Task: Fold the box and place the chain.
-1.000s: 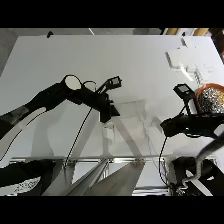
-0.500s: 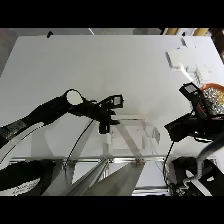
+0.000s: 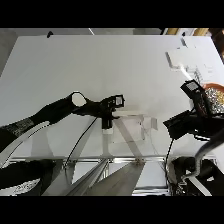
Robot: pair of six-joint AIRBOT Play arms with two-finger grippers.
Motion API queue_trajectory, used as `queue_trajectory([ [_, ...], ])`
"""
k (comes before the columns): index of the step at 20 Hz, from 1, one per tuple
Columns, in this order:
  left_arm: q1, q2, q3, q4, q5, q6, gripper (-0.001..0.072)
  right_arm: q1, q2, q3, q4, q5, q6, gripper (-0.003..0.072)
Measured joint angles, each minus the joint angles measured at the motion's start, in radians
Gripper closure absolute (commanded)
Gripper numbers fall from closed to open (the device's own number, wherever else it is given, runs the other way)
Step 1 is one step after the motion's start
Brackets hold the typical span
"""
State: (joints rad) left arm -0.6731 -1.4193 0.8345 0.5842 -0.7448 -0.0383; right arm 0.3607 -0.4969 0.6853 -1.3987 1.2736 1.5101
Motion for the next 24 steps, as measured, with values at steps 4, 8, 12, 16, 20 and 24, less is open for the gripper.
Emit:
queue_trajectory([
  [4,-0.009,-0.032,0.005,0.004,-0.021,0.042,0.0706,0.000,0.000,0.000,0.000,-0.021,0.000,0.0346],
  [8,-0.012,-0.058,0.006,0.005,-0.043,0.057,0.0705,0.000,0.000,0.000,0.000,-0.023,-0.001,0.0346],
  [12,-0.013,-0.065,0.007,0.009,-0.041,0.062,0.0702,0.000,0.000,0.000,0.000,-0.024,-0.001,0.0346],
  [16,-0.013,-0.067,0.007,0.013,-0.035,0.070,0.0703,0.000,0.000,0.000,0.000,-0.024,-0.001,0.0346],
  [20,-0.013,-0.068,0.007,0.016,-0.033,0.084,0.0701,0.000,0.000,0.000,0.000,-0.025,-0.002,0.0346],
  [24,-0.013,-0.068,0.007,0.017,-0.031,0.088,0.0698,0.000,0.000,0.000,0.000,-0.025,-0.002,0.0346],
])
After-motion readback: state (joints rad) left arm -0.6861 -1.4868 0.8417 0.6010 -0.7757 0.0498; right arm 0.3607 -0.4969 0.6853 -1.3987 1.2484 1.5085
